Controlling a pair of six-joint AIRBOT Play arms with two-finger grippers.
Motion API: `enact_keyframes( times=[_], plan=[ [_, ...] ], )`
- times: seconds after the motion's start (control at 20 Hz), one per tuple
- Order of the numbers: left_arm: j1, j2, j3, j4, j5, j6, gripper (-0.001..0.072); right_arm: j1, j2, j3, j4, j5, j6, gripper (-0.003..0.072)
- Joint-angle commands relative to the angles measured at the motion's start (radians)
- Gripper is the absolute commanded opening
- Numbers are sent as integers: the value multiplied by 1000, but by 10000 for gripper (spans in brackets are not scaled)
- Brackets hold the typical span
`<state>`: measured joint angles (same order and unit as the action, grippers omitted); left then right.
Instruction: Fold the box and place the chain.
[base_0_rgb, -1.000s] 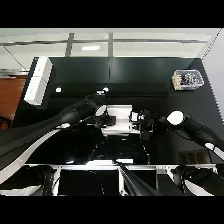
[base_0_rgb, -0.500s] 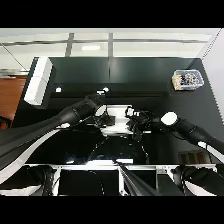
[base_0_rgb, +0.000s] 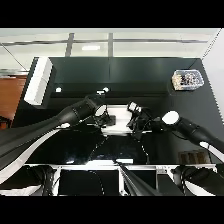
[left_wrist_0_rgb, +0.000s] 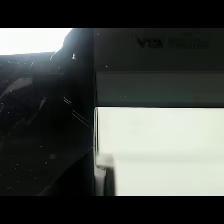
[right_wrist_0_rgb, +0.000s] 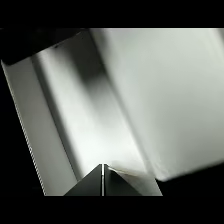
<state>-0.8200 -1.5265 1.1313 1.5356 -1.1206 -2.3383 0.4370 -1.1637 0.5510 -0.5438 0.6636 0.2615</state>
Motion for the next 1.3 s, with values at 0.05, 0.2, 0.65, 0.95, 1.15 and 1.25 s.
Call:
enact_keyframes(
  times=[0.05, 0.2, 0.65, 0.95, 1.15, 1.25],
  plan=[
    [0, -1, 0, 0, -3, 1, 23, -187, 155, 64, -220, 251, 552, 17],
    [0, -1, 0, 0, -4, 1, 23, -426, 253, 64, -454, 190, 1011, 17],
    [0, -1, 0, 0, -3, 1, 23, -473, -24, -1, -259, 377, 1032, 17],
    [0, -1, 0, 0, -3, 1, 23, -364, -118, 18, 28, 415, 747, 18],
    [0, -1, 0, 0, -3, 1, 23, -370, -114, 127, -94, 552, 752, 66],
    [0, -1, 0, 0, -3, 1, 23, -367, -114, 163, -85, 587, 770, 572]
  ],
)
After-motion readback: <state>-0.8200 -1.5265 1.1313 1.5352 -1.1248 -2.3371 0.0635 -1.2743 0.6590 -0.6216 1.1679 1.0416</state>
